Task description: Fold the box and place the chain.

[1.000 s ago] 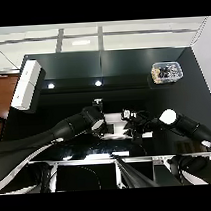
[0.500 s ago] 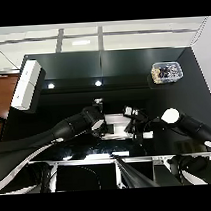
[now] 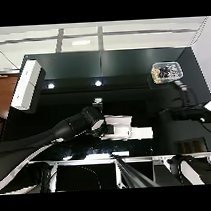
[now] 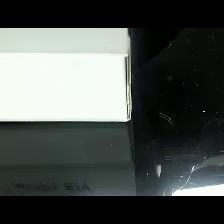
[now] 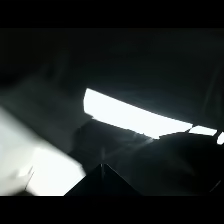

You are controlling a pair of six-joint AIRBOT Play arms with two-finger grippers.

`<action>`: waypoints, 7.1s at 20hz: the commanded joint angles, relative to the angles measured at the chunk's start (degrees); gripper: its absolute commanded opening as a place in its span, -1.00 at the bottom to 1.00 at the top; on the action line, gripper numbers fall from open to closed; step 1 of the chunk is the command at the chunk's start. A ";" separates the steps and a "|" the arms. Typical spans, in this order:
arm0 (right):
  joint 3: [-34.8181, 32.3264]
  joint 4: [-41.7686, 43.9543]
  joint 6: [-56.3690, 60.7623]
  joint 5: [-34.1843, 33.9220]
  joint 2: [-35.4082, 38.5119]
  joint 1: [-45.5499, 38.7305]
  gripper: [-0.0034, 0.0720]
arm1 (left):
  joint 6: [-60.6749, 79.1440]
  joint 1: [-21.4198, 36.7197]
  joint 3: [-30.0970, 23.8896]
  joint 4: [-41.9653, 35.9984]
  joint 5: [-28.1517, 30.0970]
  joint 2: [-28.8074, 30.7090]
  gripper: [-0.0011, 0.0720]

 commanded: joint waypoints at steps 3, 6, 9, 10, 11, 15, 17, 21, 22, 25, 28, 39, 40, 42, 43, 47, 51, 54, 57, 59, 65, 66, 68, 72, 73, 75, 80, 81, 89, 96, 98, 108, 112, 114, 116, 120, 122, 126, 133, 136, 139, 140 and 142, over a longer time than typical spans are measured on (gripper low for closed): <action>-1.73 -0.74 16.92 3.74 -6.38 -11.41 -0.88 | -0.04 0.07 0.02 0.07 -0.09 0.00 -0.89; -1.88 -0.83 17.84 7.39 -13.70 -9.92 -0.88 | -0.04 0.07 0.02 0.07 0.13 0.00 -0.89; -1.88 -0.81 15.21 9.92 -18.27 -4.66 -0.88 | -0.04 0.28 0.02 0.07 0.26 0.00 -0.89; -1.88 -0.70 14.25 11.32 -19.82 -2.40 -0.88 | -0.04 0.28 0.02 0.07 0.26 0.00 -0.89; -1.88 -0.72 13.88 12.09 -21.33 0.24 -0.88 | -0.04 0.28 0.02 0.07 0.26 0.00 -0.89; -1.88 -0.24 13.46 11.19 -24.33 9.57 -0.88 | -0.04 0.28 0.02 0.07 0.24 0.00 -0.89; -1.88 2.29 11.82 9.11 -24.55 12.33 -0.88 | -0.04 0.28 0.02 0.04 0.24 0.00 -0.89; -1.79 18.45 -2.05 10.34 -24.52 13.64 -0.88 | -0.04 0.28 0.02 0.07 0.20 0.00 -0.89; -1.68 20.70 -3.87 11.63 -24.52 13.64 -0.88 | -0.04 0.28 0.02 0.07 0.22 0.00 -0.89; -1.22 20.83 -4.76 14.60 -24.41 13.64 -0.06 | -0.04 0.28 0.02 0.07 0.15 0.00 -0.89; -0.87 20.85 -4.79 14.91 -24.37 13.66 0.14 | -0.04 0.28 0.02 0.04 0.15 0.00 -0.89; -0.83 20.85 0.04 10.73 -24.37 18.05 0.89 | -0.04 0.28 0.02 0.07 0.17 0.00 -0.89; -0.59 20.81 0.57 9.60 -24.37 19.52 0.89 | -0.04 0.28 0.02 0.07 0.17 0.00 -0.89; 0.48 20.59 2.21 7.17 -23.98 21.99 0.89 | -0.04 0.28 0.02 0.04 0.17 0.00 -0.89; 1.27 19.56 4.13 5.51 -23.39 23.04 0.89 | -0.04 0.28 0.02 0.07 0.17 0.00 -0.89; 4.02 6.71 17.49 -1.42 -19.87 27.91 0.89 | -0.04 0.28 0.02 0.07 0.24 0.00 -0.89; 5.42 -1.14 28.81 -7.63 -17.79 35.52 0.89 | -0.04 0.28 0.02 0.07 0.42 0.00 -0.89; 6.40 -5.57 35.87 -12.41 -17.77 42.10 0.89 | -0.04 0.28 0.02 0.07 0.39 0.00 -0.89; 9.07 -14.53 44.11 -12.83 -17.77 46.01 0.89 | -0.04 0.28 0.02 0.07 0.42 0.00 -0.89; 10.47 -19.93 49.59 -11.93 -17.77 47.56 0.89 | -0.04 0.28 0.02 0.04 0.42 0.00 -0.89; 11.13 -24.46 58.99 -10.69 -17.77 52.39 0.39 | -0.04 0.28 0.02 0.04 0.42 0.00 -0.89; 11.58 -27.47 62.16 -9.68 -17.77 54.27 0.29 | -0.04 0.28 0.02 0.04 0.39 0.00 -0.89; 13.14 -37.16 70.71 -8.09 -17.77 58.86 0.29 | -0.04 0.28 0.02 0.04 0.42 0.00 -0.89; 14.82 -45.31 82.73 -6.12 -17.77 63.69 0.29 | -0.04 0.28 0.02 0.04 0.42 0.00 -0.89; 14.82 -44.35 84.17 -5.40 -17.79 63.67 0.29 | -0.04 0.28 0.02 0.04 0.42 0.00 -0.89; 14.84 -43.56 85.96 -3.32 -18.05 63.67 0.28 | -0.04 0.28 0.02 0.07 0.44 0.00 -0.89; 14.84 -38.40 87.08 -4.13 -20.70 63.63 0.02 | -0.04 0.28 0.02 0.04 1.79 0.00 -0.89; 14.84 -37.46 87.10 -4.90 -21.11 63.58 0.02 | -0.04 0.28 0.02 0.07 1.81 0.00 -0.89; 14.84 -36.59 87.45 -6.10 -21.90 62.69 -0.89 | -0.04 0.28 0.02 0.04 1.73 0.00 -0.89; 16.57 -38.07 87.23 -5.68 -21.88 62.55 -0.32 | -0.04 0.28 0.02 0.07 1.75 0.00 -0.89; 17.68 -39.28 87.12 -5.73 -21.88 62.47 -0.89 | -0.04 0.28 0.02 0.04 1.75 0.00 -0.89; 20.04 -39.23 78.05 0.57 -20.20 60.67 0.15 | -0.04 0.28 0.02 0.07 1.77 0.00 -0.89; 23.17 -39.34 69.42 7.87 -8.39 56.15 0.15 | -0.04 0.28 0.02 0.07 1.70 0.00 -0.89; 23.78 -40.98 65.61 11.04 -0.26 51.39 0.15 | -0.04 0.28 0.02 0.07 1.70 0.00 -0.89; 23.67 -48.61 63.80 14.34 6.36 44.24 0.15 | -0.04 0.28 0.02 0.07 1.73 0.00 -0.89; 21.53 -58.88 54.86 5.46 7.39 26.95 0.12 | -0.04 0.28 0.02 -0.04 1.84 0.00 -0.89; 20.79 -58.07 54.93 -7.15 4.70 18.97 0.10 | -0.04 0.28 0.02 0.04 1.81 0.00 -0.89; 23.76 -48.48 54.07 -17.29 -11.69 8.92 0.80 | -0.24 0.31 0.02 0.81 1.27 0.00 -0.90; 53.68 -44.48 53.75 -7.37 -43.10 7.85 0.78 | -1.57 0.31 0.02 2.01 0.85 0.00 -0.90; 63.12 -47.67 59.65 -3.58 -51.23 7.82 0.78 | -1.53 0.28 0.02 2.01 0.90 0.00 -0.90; 67.65 -48.83 69.07 -1.38 -55.98 7.43 0.78 | -1.53 0.28 0.02 1.97 0.85 0.00 -0.90; 68.28 -48.81 72.48 -1.09 -56.89 7.21 0.70 | -1.53 0.28 0.02 1.79 0.81 0.00 -0.90; 68.46 -48.78 76.81 -2.14 -57.90 7.02 0.59 | -1.53 0.28 0.02 1.73 0.81 0.00 -0.90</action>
